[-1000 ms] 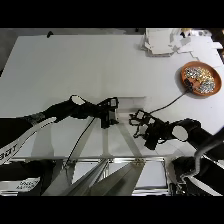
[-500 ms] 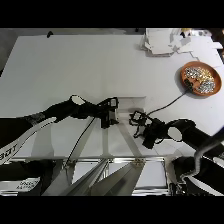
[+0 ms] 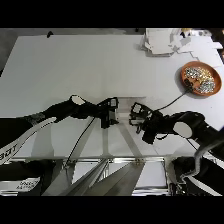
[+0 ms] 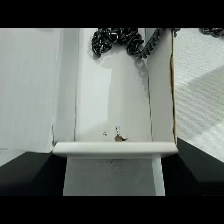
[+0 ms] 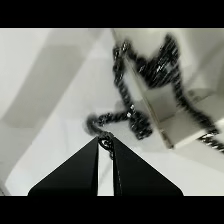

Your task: Fold the box and place the chain.

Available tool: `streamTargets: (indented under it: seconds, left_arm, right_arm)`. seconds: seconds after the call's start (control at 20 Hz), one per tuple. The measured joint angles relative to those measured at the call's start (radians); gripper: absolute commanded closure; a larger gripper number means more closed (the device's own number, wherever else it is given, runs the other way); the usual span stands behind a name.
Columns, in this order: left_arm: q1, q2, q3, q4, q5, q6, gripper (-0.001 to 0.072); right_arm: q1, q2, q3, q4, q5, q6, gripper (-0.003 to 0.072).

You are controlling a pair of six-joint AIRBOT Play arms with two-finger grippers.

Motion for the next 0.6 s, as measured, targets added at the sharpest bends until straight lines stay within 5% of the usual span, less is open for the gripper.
streamTargets:
  seconds: [0.25,0.6]
  left_arm:
    - [0.000,0.000,0.000,0.000,0.000,0.000,0.0573]
    - [0.000,0.000,0.000,0.000,0.000,0.000,0.0573]
  right_arm:
    - [0.000,0.084,0.197,-0.006,0.105,0.019,0.0671]
    - [0.000,0.085,0.425,0.006,0.093,0.031,0.0671]
